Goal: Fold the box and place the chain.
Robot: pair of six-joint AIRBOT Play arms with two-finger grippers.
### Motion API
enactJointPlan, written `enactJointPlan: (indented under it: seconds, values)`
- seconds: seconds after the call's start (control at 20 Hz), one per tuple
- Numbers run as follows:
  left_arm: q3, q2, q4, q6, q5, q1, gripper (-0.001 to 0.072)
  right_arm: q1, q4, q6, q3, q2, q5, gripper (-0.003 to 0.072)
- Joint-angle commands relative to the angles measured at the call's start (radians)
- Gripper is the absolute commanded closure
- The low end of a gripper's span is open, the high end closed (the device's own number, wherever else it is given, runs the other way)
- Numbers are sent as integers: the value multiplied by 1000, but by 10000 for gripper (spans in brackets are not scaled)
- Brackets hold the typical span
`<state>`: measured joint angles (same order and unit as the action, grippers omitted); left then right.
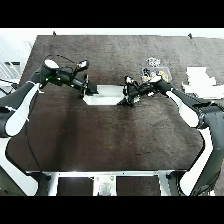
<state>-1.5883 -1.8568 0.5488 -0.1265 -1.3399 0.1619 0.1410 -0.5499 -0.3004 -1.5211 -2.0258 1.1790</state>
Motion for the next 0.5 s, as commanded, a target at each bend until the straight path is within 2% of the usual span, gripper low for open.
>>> enactJointPlan:
  seconds: [0.0,0.2,0.45]
  values:
    - [0,0,-18,22,96,58,691,0,0,0,0,-1,0,202]
    - [0,0,-19,44,287,85,691,0,0,0,0,-1,0,202]
    - [0,-14,-64,47,428,85,691,0,0,0,0,-1,0,202]
